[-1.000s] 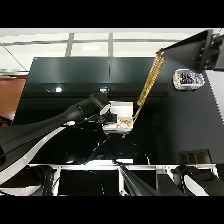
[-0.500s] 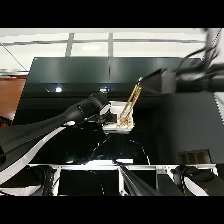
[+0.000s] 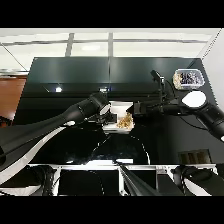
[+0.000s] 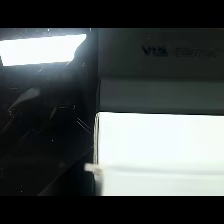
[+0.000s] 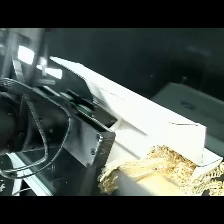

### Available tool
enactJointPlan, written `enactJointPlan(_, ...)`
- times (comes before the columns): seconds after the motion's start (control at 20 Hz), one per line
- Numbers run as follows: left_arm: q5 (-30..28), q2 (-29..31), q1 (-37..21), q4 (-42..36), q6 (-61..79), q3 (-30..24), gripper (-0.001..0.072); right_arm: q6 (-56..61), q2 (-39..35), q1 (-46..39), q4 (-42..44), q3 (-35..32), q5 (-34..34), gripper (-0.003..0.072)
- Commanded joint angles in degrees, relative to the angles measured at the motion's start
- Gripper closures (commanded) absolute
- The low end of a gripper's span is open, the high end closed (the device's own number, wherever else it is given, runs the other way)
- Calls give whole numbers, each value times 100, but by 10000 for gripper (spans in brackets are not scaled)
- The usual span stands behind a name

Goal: Fold the box and place the chain.

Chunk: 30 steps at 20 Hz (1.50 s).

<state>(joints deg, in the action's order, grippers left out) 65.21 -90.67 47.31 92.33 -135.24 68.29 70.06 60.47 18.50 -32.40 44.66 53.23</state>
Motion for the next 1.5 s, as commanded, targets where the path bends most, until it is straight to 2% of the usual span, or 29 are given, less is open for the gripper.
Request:
enactJointPlan(0.0, 0, 4, 0, 2, -2, -2, 678, -243, 59, -238, 63, 66, 562, 246)
enactJointPlan(0.1, -4, 4, 0, 4, -2, -2, 678, -994, -186, -890, 63, 260, 1309, 246)
enactJointPlan(0.25, 4, 4, 0, 2, -2, -2, 678, -1958, -680, -1928, -833, -44, 1578, 245)
enactJointPlan(0.35, 0, 4, 0, 2, -2, -2, 678, -2736, -708, -2197, -168, -616, 1499, 245)
enactJointPlan(0.45, -2, 4, 2, 2, -2, -2, 678, -3342, -706, -2111, 382, -1226, 662, 245)
enactJointPlan(0.55, -4, 4, 0, 2, -2, -2, 678, -3362, -697, -1906, 240, -1659, -369, 244)
enactJointPlan(0.65, -2, 4, 2, 2, -2, -2, 678, -3694, -695, -1650, -11, -1893, -787, 243)
enactJointPlan(0.75, -15, 4, -2, 2, -2, 0, 678, -4118, -632, -1429, -219, -1941, -870, 240)
enactJointPlan(0.8, -28, 2, -7, 4, -2, -2, 678, -4444, -575, -1333, -225, -1941, -879, 60)
enactJointPlan(0.85, -20, 4, -13, 2, -2, 0, 678, -4822, -514, -1222, -256, -1941, -870, -17)
enactJointPlan(1.0, -2, 4, -13, -4, -2, 0, 678, -6301, -393, -776, -492, -1941, -896, -16)
enactJointPlan(1.1, 0, 4, -13, -4, -2, -2, 678, -7761, -293, -494, -713, -1939, -813, -15)
enactJointPlan(1.3, 46, 4, -20, -2, 0, -2, 678, -8159, -20, -273, -555, -1937, -922, -15)
enactJointPlan(1.45, 70, 4, -17, -22, 0, -2, 678, -8802, 197, -181, 48, -1937, -1117, -15)
